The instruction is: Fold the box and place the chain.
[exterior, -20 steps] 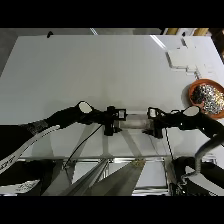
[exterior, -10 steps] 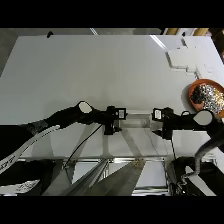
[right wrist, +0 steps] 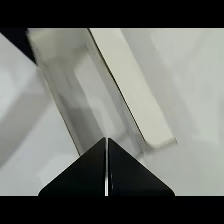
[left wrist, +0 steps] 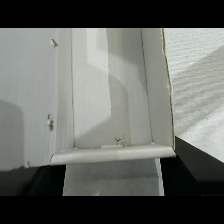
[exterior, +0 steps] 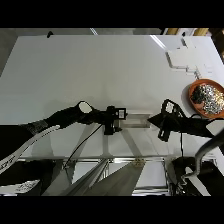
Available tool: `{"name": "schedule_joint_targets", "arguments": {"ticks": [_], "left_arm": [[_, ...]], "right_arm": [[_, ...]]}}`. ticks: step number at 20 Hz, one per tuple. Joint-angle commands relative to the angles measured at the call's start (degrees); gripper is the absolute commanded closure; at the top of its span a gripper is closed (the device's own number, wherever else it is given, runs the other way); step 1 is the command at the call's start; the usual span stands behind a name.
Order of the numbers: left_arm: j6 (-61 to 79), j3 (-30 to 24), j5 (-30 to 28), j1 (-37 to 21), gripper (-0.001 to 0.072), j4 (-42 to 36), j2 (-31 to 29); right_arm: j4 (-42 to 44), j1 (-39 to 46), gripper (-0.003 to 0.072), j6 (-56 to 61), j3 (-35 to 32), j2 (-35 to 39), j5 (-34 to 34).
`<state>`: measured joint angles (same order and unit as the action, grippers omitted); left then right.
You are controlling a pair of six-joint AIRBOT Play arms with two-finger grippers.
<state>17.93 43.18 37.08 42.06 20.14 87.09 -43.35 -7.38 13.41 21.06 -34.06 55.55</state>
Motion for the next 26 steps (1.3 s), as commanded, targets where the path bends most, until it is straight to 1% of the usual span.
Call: {"name": "schedule_joint_targets", "arguments": {"ticks": [1, 2, 6, 7, 8, 10, 12, 14, 15, 17, 19, 21, 22, 24, 25, 26], "left_arm": [[0.0, -0.02, 0.0, -0.04, 0.0491, 0.02, -0.02], [0.02, -0.02, 0.0, -0.04, 0.0491, 0.02, -0.02], [0.0, -0.02, 0.0, -0.04, 0.0491, 0.02, -0.02], [0.0, -0.02, 0.0, -0.04, 0.0491, 0.02, -0.02], [0.02, -0.02, 0.0, -0.04, 0.0491, 0.02, -0.02], [0.0, -0.02, 0.0, -0.04, 0.0491, 0.02, -0.02], [0.0, -0.02, 0.02, -0.04, 0.0491, 0.02, -0.02], [0.0, -0.02, 0.0, -0.04, 0.0491, 0.04, -0.02], [0.0, -0.02, 0.02, -0.04, 0.0491, 0.02, -0.02], [0.0, -0.02, 0.0, -0.04, 0.0491, 0.02, -0.02], [0.0, -0.02, 0.0, -0.04, 0.0491, 0.04, -0.02], [0.02, -0.02, 0.02, -0.04, 0.0491, 0.04, -0.02], [0.0, -0.02, 0.0, -0.04, 0.0491, 0.04, -0.02], [0.0, -0.02, 0.02, -0.04, 0.0491, 0.02, -0.02], [0.0, -0.02, 0.02, -0.04, 0.0491, 0.02, -0.02], [0.02, -0.02, 0.02, -0.04, 0.0491, 0.04, -0.02]], "right_arm": [[7.91, -4.55, 0.0666, -2.97, 0.0, -3.52, -7.19], [8.57, -5.4, 0.0666, -2.99, 0.0, -5.73, -11.13], [17.84, -5.66, 0.0666, -3.56, 0.07, -14.47, -26.29], [18.12, -5.64, 0.0666, -3.41, 0.26, -17.14, -28.85], [17.9, -5.64, 0.0666, -3.41, 0.68, -19.87, -29.51], [17.9, -5.66, 0.0666, -3.3, 2.14, -25.29, -27.85], [17.33, -5.64, 0.0666, -1.29, 3.3, -28.81, -26.05], [12.28, -5.64, 0.0666, 2.8, 3.67, -29.27, -25.57], [7.87, -5.64, 0.0666, 5.38, 4.31, -29.27, -23.96], [-1.66, -5.4, 0.0666, 11.93, 7.37, -29.18, -18.21], [-6.62, -4.17, 0.0666, 14.73, 12.24, -27.63, -10.03], [-7.63, -2.89, 0.0666, 14.38, 16.15, -24.13, -4.76], [-9.09, -2.38, 0.0666, 11.54, 17.0, -21.94, -3.69], [-14.14, -1.77, 0.0663, 0.74, 17.03, -18.58, -1.05], [-18.38, -1.77, 0.0624, -2.78, 17.0, -17.97, 0.59], [-22.73, -1.77, 0.054, -3.3, 16.74, -18.05, 1.7]]}}
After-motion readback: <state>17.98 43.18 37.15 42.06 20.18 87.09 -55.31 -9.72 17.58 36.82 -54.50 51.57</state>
